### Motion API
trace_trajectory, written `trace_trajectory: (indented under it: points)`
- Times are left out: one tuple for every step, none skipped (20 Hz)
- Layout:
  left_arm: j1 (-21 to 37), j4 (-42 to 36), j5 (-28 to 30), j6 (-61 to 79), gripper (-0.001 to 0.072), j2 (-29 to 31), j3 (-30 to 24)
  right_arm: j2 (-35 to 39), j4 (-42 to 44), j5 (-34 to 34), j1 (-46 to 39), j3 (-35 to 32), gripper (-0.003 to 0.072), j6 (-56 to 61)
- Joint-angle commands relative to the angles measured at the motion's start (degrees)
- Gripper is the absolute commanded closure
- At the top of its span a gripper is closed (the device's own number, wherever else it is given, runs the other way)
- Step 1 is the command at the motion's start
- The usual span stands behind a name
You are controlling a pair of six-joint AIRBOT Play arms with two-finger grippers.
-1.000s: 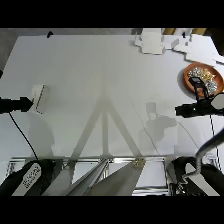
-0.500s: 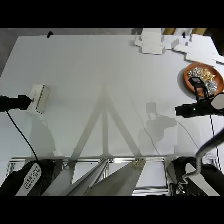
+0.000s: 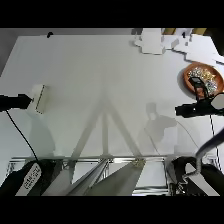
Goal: Fold the box and place the chain.
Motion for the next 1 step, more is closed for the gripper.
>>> trace_trajectory:
  points:
    - [-0.02, 0.00, 0.09, 0.00, 0.0015, -0.24, -0.02, -0.02, 0.00, 0.00, -0.04, 0.04, 0.0663, 0.00]
